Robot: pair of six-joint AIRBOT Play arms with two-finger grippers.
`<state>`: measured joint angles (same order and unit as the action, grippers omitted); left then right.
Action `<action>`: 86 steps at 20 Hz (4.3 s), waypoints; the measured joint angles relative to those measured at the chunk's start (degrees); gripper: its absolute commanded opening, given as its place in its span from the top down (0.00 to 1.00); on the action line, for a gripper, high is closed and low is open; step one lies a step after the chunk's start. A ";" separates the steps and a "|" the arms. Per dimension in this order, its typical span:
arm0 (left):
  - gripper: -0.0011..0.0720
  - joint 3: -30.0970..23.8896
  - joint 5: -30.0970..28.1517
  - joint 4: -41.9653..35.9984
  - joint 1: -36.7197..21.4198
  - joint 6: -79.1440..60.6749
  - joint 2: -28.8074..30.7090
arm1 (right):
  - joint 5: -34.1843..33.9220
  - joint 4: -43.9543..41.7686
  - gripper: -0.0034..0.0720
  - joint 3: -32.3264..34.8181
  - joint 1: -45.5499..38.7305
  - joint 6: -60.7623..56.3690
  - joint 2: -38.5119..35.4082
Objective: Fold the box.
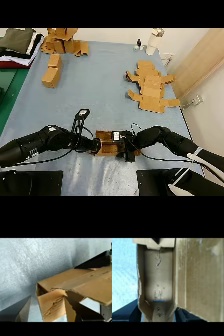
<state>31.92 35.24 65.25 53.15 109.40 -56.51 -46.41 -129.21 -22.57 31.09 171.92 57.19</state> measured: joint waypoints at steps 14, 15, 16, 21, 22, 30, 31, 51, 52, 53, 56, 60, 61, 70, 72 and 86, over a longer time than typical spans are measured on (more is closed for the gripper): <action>0.17 10.23 9.20 13.20 7.91 20.59 -8.41 | 0.02 0.00 0.32 0.00 0.00 0.00 0.00; 0.17 11.13 9.73 13.97 8.70 22.08 -9.05 | 0.00 0.00 0.32 0.00 0.00 0.00 0.00; 0.17 11.98 10.10 14.93 9.33 23.69 -9.60 | 0.02 0.00 0.32 0.00 0.00 0.00 0.00; 0.17 15.89 14.05 19.52 11.34 30.29 -12.90 | 0.02 0.00 0.32 0.00 0.00 0.00 0.00; 0.16 16.61 14.71 19.85 11.50 30.86 -13.64 | 0.00 0.00 0.32 0.00 0.00 0.00 0.00; 0.74 19.04 18.25 21.38 11.91 32.33 -16.46 | 0.02 0.02 0.32 0.00 0.00 0.00 0.00; 0.74 19.12 18.18 21.44 11.93 32.37 -16.65 | 0.00 0.00 0.32 0.00 0.00 -0.02 0.02; 0.51 19.32 20.90 19.37 11.76 32.70 -16.81 | -0.02 0.02 0.32 0.00 0.00 0.02 -0.04; 0.51 19.32 20.98 19.37 11.76 32.70 -16.92 | -0.02 0.02 0.32 0.00 0.00 0.02 -0.04; 0.51 19.32 20.85 19.37 11.76 32.70 -17.03 | -0.02 0.02 0.32 0.00 0.00 0.02 -0.04; 0.55 19.32 18.97 19.34 11.76 32.68 -17.22 | 0.00 0.02 0.32 0.00 0.00 0.02 -0.04; 0.90 19.26 18.67 19.76 11.65 32.70 -17.29 | 0.00 0.02 0.32 0.00 0.00 -0.24 -0.04; 0.90 19.26 18.49 19.74 11.69 32.68 -17.29 | 0.00 0.00 0.32 0.00 0.00 -0.20 -0.04; 0.29 19.39 15.47 17.03 11.76 32.50 -17.00 | 0.00 0.02 0.32 0.00 0.00 0.09 -0.04; 0.29 19.39 16.15 16.98 11.76 32.52 -16.02 | 0.00 0.02 0.32 0.00 0.00 0.09 -0.04; 0.83 19.37 27.12 18.62 11.76 32.72 -5.42 | 0.02 0.02 0.32 0.00 0.00 0.02 0.07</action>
<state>51.29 62.37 83.88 64.90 142.12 -61.93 -46.39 -129.19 -22.57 31.09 171.94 57.25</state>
